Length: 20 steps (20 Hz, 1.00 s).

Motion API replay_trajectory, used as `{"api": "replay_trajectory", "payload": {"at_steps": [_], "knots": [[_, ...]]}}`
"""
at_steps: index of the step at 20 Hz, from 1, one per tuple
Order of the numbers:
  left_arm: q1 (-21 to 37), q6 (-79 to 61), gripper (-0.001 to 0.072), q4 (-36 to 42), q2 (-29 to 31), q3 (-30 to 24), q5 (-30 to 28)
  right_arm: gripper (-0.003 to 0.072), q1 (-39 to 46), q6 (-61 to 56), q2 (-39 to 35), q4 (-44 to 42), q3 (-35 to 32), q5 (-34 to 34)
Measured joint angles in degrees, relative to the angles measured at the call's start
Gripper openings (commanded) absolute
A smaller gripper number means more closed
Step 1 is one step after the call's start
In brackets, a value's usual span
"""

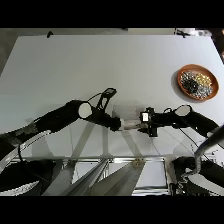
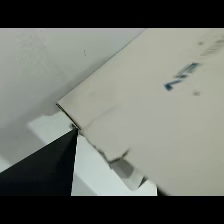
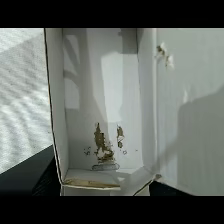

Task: Fold the box and place the chain.

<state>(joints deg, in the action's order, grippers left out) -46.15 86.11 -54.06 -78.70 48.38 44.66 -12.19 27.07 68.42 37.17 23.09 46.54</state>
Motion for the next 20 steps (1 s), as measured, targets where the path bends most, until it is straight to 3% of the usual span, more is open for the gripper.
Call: {"api": "replay_trajectory", "payload": {"at_steps": [9,12,20], "knots": [[-1.7,13.0,0.049,-9.2,-2.4,5.0,2.5,0.0401,0.0,0.1,0.0,0.0,0.0,-0.1],[-1.7,19.0,0.0448,-13.2,-2.5,7.1,6.3,0.0401,0.0,0.1,0.0,0.0,0.0,-0.1],[-1.7,27.9,0.0448,-18.4,-4.5,15.4,15.9,0.0401,0.0,0.0,0.0,0.0,0.0,-0.1]]}}
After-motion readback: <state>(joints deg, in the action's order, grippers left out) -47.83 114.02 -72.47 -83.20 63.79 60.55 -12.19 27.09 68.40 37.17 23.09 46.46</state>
